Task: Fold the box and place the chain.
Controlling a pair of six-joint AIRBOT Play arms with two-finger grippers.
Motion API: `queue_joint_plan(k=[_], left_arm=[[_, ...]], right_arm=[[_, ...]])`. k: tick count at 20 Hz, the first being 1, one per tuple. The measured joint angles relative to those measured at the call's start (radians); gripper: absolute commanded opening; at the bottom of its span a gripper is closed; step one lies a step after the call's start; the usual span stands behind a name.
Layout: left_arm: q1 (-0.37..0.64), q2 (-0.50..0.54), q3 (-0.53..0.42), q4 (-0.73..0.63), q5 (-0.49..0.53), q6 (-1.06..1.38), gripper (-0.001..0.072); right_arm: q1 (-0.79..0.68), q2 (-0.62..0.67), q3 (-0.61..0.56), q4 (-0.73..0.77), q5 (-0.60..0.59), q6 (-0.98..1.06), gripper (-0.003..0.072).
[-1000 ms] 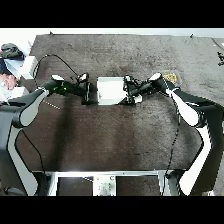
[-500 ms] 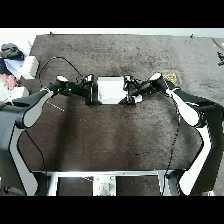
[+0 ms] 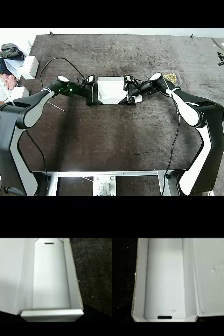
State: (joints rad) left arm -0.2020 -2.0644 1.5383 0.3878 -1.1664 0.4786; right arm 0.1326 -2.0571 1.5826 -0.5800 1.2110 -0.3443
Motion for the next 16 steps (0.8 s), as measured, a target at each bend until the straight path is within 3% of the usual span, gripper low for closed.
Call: queue_joint_plan(k=[16], left_arm=[[-0.009, -0.015, 0.0, -0.005, 0.015, 0.023, 0.0706]], right_arm=[[0.0, 0.0, 0.0, 0.0, 0.002, 0.0, 0.0336]])
